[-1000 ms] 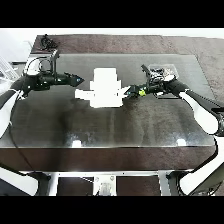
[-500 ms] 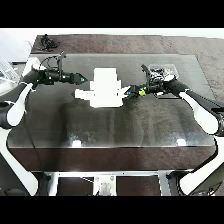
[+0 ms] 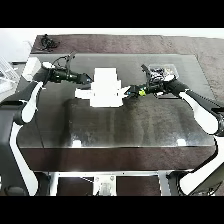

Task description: Fold the box and place the chain.

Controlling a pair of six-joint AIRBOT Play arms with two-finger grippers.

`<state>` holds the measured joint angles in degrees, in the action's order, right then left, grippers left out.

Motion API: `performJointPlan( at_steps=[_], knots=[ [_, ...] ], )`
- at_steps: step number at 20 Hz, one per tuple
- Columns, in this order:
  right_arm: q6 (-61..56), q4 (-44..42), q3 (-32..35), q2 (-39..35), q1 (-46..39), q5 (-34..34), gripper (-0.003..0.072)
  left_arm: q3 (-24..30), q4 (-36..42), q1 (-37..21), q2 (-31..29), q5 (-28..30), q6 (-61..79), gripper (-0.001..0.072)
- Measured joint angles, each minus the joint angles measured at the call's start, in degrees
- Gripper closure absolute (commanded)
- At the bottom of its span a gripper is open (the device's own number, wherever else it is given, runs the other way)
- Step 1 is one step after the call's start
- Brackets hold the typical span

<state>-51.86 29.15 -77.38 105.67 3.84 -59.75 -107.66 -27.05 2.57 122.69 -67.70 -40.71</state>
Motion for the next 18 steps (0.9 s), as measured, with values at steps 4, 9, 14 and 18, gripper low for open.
performJointPlan(
  at_steps=[4, 9, 14, 18],
  knots=[
    [0.00, 0.00, 0.00, 0.02, 0.00, 0.00, 0.0684, -1.03, -0.83, 0.61, 0.55, 0.09, -1.29, 0.0119],
    [0.00, 0.00, 0.00, 0.02, 0.00, 0.00, 0.0684, -1.46, -1.01, 0.85, 0.70, -2.32, -2.12, 0.0119],
    [0.00, 0.00, 0.00, 0.02, 0.00, -0.02, 0.0684, -1.73, -1.01, 2.25, 0.79, -2.51, -2.32, 0.0121],
    [0.02, 0.00, 0.00, 0.02, 0.00, -0.04, 0.0684, -1.77, -0.96, 3.17, 1.40, -1.55, -2.32, 0.0219]
  ],
)
